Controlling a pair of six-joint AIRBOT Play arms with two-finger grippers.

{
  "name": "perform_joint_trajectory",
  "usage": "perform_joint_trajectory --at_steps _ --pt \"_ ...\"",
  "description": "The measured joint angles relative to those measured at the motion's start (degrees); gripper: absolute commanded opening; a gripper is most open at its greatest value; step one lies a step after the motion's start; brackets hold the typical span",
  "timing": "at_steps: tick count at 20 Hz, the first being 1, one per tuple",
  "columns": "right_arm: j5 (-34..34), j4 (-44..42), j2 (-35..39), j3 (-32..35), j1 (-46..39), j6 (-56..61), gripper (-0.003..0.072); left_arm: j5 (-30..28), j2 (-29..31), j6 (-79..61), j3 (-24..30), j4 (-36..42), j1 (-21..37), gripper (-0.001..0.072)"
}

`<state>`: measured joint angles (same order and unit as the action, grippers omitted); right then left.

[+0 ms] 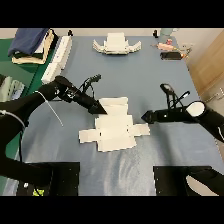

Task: Fold the box.

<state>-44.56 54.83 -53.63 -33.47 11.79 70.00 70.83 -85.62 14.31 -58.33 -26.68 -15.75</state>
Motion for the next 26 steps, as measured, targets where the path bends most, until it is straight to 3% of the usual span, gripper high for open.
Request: perform_joint_trajectory --at_steps 1,3,5,6,11,14,19,26 --pt "0.0 2.12 0.39 -2.19 0.0 2.69 0.0406 -1.55 1.84 -1.18 0.28 0.0 -0.76 0.0008" --pt "-0.44 3.48 0.98 -6.36 0.0 6.56 0.0181 -5.55 5.53 -3.67 1.49 0.11 -2.58 0.0008" --pt "-2.19 1.46 1.31 -9.07 0.28 7.32 0.0032 -9.22 8.72 -6.03 3.3 0.22 -4.68 0.0007" --pt "-3.58 -0.33 1.4 -9.9 0.68 6.49 0.0002 -11.43 10.19 -7.34 4.55 0.15 -5.9 0.0007" --pt "-9.35 -1.68 1.62 -10.71 5.51 4.83 0.0002 -25.16 15.93 -16.09 12.31 4.11 -11.28 0.0008" --pt "-10.01 0.66 1.6 -7.52 8.83 6.95 0.0001 -29.53 17.64 -20.39 15.54 6.99 -12.59 0.0008" --pt "-2.69 6.69 -0.11 0.37 11.19 11.45 0.0001 -29.46 18.47 -23.23 17.27 8.33 -13.2 0.0009" --pt "4.28 13.44 -4.85 3.17 11.69 15.82 0.0001 -26.73 18.6 -24.02 17.64 8.17 -13.35 0.0012"
